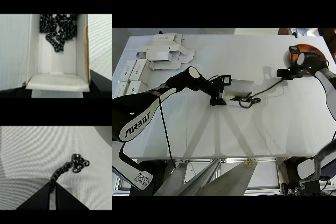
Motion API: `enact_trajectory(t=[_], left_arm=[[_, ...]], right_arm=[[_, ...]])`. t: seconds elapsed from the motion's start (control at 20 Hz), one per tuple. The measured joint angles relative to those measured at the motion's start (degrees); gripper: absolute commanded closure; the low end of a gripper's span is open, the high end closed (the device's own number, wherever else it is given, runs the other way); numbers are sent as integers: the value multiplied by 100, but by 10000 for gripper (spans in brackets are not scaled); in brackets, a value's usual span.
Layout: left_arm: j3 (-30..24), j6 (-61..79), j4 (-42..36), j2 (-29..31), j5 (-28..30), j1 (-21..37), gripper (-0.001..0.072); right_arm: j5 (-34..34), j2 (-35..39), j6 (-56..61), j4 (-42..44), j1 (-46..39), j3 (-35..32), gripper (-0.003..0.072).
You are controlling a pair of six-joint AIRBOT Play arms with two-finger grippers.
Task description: Fold the box and place the chain.
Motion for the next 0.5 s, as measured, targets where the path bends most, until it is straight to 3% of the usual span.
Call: enact_trajectory(t=[0.5], left_arm=[[0,-2,0,0,2,0,125]], right_arm=[[1237,1386,-1604,9,321,4,672]])
